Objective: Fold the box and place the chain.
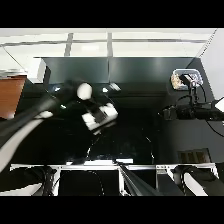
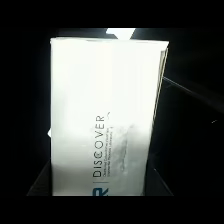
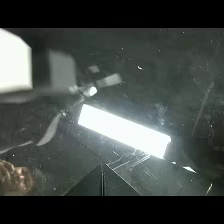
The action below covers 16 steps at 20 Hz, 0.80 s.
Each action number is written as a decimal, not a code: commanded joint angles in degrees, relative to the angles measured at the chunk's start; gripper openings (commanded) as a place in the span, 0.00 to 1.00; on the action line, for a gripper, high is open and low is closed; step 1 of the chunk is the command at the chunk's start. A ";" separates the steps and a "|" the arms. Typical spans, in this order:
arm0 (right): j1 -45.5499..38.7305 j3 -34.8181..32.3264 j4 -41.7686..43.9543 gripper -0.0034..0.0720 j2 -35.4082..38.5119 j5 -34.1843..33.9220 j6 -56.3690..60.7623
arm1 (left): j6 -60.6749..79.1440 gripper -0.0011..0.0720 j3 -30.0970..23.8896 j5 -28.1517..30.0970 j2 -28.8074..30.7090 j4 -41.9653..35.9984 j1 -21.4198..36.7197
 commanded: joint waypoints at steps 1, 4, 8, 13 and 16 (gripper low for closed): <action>-0.02 -0.04 -0.02 0.07 -0.02 -0.83 0.00 | -16.87 0.49 -1.31 -6.49 6.75 7.45 15.02; -0.02 -0.02 -0.02 0.07 -0.04 -1.27 0.02 | -18.14 0.49 -4.35 -6.56 8.22 7.48 32.46; -0.02 -0.04 0.00 0.07 -0.04 -3.13 0.04 | -15.47 0.49 -4.28 0.72 4.55 -0.85 51.04; -0.02 -0.02 0.13 0.07 -0.04 -4.85 0.04 | -9.68 0.49 -0.68 5.70 -2.19 2.56 56.35; -0.02 -0.04 0.20 0.07 -0.04 -4.90 0.07 | -2.69 0.49 4.90 6.14 -7.65 2.32 56.48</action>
